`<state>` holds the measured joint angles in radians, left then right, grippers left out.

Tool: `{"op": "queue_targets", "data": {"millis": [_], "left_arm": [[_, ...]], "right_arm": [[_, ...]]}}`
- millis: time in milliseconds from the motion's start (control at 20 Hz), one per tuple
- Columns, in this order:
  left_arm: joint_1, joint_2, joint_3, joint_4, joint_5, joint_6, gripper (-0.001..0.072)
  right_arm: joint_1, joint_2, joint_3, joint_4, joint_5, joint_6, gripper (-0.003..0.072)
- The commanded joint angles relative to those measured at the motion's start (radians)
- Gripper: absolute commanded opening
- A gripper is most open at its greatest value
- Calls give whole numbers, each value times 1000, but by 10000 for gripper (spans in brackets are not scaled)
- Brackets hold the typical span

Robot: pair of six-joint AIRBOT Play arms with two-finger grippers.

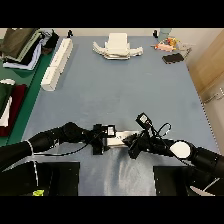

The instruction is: Fold the box.

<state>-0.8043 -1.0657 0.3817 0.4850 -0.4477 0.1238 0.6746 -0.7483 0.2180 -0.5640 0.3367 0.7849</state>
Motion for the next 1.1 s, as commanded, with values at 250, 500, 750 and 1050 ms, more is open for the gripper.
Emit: {"op": "queue_targets", "data": {"millis": [250,500,750,1050], "left_arm": [[0,0,0,0,0,-1,404],[0,0,0,0,0,-1,404],[0,0,0,0,0,-1,404],[0,0,0,0,0,-1,404]], "right_arm": [[-2,124,3,-47,-92,0,4],[-2,124,3,-76,-72,1,4],[-2,124,3,-169,-13,73,5],[-6,116,68,-391,81,179,5]]}}
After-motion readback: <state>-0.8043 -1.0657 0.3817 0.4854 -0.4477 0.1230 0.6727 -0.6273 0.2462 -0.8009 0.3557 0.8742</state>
